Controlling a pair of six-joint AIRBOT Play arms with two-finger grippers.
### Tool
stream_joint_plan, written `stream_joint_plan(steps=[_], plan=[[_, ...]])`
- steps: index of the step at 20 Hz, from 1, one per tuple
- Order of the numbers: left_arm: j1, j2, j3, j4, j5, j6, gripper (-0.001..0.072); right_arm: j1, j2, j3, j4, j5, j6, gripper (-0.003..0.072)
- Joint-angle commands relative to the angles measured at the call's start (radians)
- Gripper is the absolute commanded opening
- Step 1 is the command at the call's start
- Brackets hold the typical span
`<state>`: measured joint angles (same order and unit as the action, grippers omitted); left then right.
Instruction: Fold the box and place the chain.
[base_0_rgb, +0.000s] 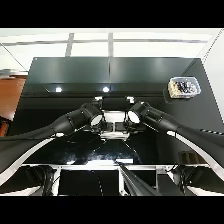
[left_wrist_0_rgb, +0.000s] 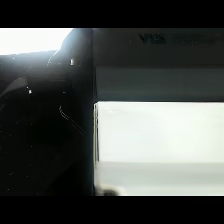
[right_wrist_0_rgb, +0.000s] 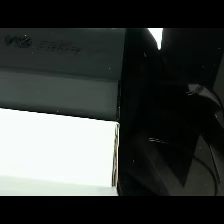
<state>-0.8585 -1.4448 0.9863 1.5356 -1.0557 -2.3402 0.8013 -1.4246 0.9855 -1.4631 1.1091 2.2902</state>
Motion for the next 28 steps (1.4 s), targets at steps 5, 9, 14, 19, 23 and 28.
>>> stream_joint_plan(steps=[5,9,14,19,23,28], plan=[[0.000,0.000,0.000,0.000,0.000,0.000,0.0033,0.001,-0.010,0.002,-0.006,0.006,0.015,0.0173],[0.000,0.000,0.000,0.000,0.000,0.000,0.0033,0.001,-0.011,0.002,-0.008,0.004,0.021,0.0173],[0.000,0.000,0.000,-0.001,0.000,-0.001,0.0033,0.001,-0.013,0.007,-0.004,0.006,0.049,0.0055],[0.000,0.000,0.000,-0.007,0.000,-0.001,0.0033,0.001,-0.014,0.010,-0.003,0.014,0.070,0.0032],[0.000,0.000,0.000,-0.007,0.000,0.000,0.0033,0.000,-0.014,0.011,0.005,0.015,0.070,0.0290],[0.000,0.000,0.000,-0.007,0.001,-0.001,0.0033,-0.005,-0.014,0.012,0.005,0.076,0.046,0.0352]])
